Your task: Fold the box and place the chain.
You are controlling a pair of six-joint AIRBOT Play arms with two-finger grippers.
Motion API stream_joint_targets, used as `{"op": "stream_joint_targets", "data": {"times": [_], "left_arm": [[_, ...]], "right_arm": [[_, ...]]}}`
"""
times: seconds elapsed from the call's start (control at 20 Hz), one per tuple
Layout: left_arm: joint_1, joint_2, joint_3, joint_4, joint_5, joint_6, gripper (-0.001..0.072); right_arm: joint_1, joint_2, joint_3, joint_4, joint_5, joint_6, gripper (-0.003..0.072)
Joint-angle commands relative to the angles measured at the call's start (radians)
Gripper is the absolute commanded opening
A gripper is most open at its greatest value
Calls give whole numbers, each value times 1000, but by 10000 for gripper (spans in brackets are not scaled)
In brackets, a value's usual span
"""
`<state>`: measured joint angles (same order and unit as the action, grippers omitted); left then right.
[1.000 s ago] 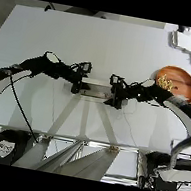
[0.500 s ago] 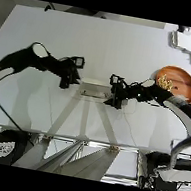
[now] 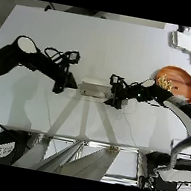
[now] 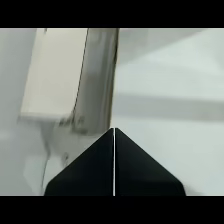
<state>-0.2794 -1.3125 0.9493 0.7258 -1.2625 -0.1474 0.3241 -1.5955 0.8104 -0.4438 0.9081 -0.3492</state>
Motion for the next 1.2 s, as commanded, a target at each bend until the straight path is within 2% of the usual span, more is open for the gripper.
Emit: {"op": "stream_joint_targets", "data": {"times": [0.0, 0.15, 0.55, 0.75, 0.9, 1.15], "left_arm": [[-63, -53, 0, -162, 157, -7, 8], [-62, -110, 0, -220, 271, -12, 10], [-62, -214, -1, -257, 449, -89, 12], [-59, -222, -2, -258, 412, -89, 12], [-28, -156, -2, -221, 333, -88, 13], [55, -32, -2, 44, 162, -73, 16]], "right_arm": [[1, 0, 0, 0, 0, 0, 559], [1, 0, 0, 0, 0, 0, 559], [1, 0, 0, 0, 0, 0, 559], [1, 0, 0, 0, 0, 0, 559], [1, 0, 0, 0, 0, 0, 559], [1, 0, 0, 0, 0, 0, 559]]}}
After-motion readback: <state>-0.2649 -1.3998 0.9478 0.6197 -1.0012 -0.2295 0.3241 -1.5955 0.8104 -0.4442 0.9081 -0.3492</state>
